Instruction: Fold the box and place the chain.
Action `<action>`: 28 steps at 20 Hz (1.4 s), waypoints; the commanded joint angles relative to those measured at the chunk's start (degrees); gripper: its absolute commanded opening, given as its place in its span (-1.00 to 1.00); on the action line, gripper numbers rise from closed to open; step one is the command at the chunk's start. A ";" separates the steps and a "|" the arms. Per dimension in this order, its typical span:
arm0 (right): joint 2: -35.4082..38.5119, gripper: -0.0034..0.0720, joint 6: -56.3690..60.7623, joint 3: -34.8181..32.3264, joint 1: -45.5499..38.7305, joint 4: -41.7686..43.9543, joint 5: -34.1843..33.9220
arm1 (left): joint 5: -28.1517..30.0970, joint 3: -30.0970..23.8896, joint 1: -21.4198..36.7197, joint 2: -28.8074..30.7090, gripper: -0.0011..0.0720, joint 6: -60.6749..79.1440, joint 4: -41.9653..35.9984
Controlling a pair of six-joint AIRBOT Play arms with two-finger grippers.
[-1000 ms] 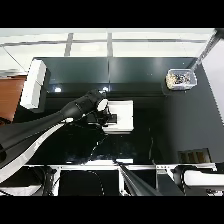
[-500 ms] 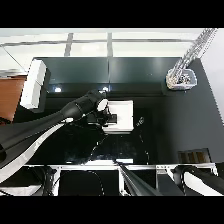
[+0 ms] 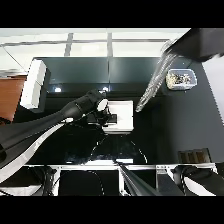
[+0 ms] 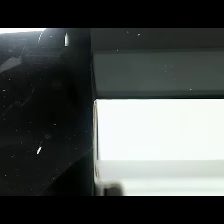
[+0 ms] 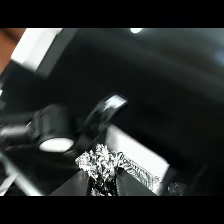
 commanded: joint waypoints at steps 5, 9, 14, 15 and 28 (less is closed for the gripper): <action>0.00 -0.87 0.15 -22.25 8.79 0.17 -12.13 | 0.00 0.04 0.04 -0.02 -0.90 0.02 0.02; 0.00 -0.87 1.16 -38.27 11.47 -0.15 -24.30 | 0.02 0.04 0.04 -0.02 -0.90 0.02 0.02; -1.11 -0.56 3.08 -50.99 14.10 -0.50 -33.22 | 0.04 0.04 0.04 -0.02 -0.90 0.02 -0.02; -1.09 -0.01 3.08 -51.08 13.92 -0.79 -32.89 | 0.04 0.04 0.04 -0.02 -0.90 0.02 -0.02; 6.67 0.04 1.01 -48.24 -4.11 -17.77 -19.54 | -0.61 0.13 0.02 0.20 -0.78 -4.52 -0.11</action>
